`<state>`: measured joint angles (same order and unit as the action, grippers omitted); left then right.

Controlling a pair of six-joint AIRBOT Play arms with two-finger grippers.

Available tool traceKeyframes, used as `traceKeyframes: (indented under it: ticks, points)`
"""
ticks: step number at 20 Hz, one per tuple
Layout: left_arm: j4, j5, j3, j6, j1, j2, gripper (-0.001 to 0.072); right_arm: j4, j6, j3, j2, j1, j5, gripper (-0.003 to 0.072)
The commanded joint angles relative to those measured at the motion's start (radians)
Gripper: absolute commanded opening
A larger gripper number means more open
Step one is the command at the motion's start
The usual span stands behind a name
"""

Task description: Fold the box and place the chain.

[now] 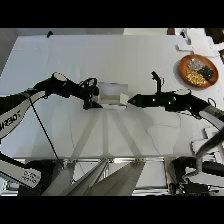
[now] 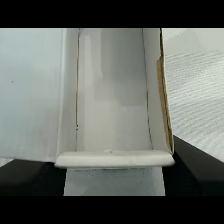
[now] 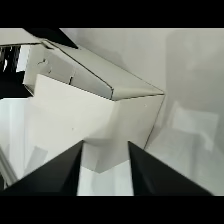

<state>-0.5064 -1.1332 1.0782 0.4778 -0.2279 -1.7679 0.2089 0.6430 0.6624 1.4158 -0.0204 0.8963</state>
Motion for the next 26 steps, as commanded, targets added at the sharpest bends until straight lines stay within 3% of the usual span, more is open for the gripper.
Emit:
traceKeyframes:
  ticks: [1, 6, 12, 22, 26]
  points:
    - [0.0, 0.0, 0.0, 0.0, 0.0, 0.0, 0.0175, -0.016, -0.011, 0.0, -0.001, 0.019, -0.019, 0.0402]
    - [0.0, 0.0, 0.0, 0.0, 0.0, 0.0, 0.0175, -0.12, -0.011, 0.0, -0.001, 0.028, -0.024, 0.0402]
    - [0.0, 0.0, 0.0, 0.0, 0.0, 0.0, 0.0175, -0.079, -0.008, 0.001, -0.006, 0.073, -0.105, 0.0401]
    - [0.0, 0.0, 0.0, 0.0, 0.0, 0.0, 0.0175, 0.344, 0.372, 0.112, -0.012, 0.193, -0.294, 0.039]
    - [0.0, 0.0, 0.0, 0.0, 0.0, 0.0, 0.0175, 0.527, 0.525, 0.161, -0.012, 0.23, -0.318, 0.0373]
